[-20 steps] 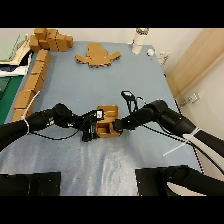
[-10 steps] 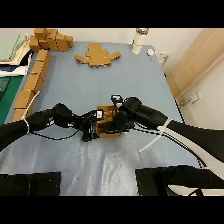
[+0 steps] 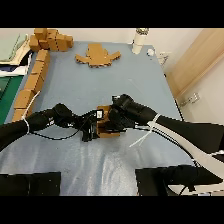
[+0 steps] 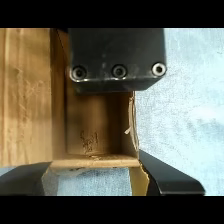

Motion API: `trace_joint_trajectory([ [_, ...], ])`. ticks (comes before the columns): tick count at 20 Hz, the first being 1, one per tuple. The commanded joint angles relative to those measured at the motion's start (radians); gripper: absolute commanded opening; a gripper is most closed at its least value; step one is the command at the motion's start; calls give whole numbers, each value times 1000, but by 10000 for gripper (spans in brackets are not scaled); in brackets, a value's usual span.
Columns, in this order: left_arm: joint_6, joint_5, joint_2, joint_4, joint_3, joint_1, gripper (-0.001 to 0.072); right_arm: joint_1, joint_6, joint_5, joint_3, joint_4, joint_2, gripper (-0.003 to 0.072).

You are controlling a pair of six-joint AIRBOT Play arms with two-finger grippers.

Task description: Fold the box.

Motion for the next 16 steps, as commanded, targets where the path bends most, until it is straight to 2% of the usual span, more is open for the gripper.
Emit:
trace_joint_trajectory([
  [1,1,0,0,0,0,0,460,2,7,-2,5,0,-11,2],
  [3,1,0,0,0,0,0,460,11,-1,4,5,-1,-11,4],
  [4,1,0,0,0,0,0,460,14,-4,6,7,-1,-9,83],
  [5,1,-1,0,0,0,0,460,14,-5,6,12,3,-4,343],
  [6,1,0,0,0,0,0,460,14,-5,3,17,3,7,440],
  [13,1,0,0,0,0,0,460,-21,-31,-107,23,2,166,428],
  [15,1,-1,0,0,0,0,460,-79,-84,-107,20,2,198,246],
  [16,1,0,0,0,0,0,460,-139,-130,-107,19,14,200,207],
])
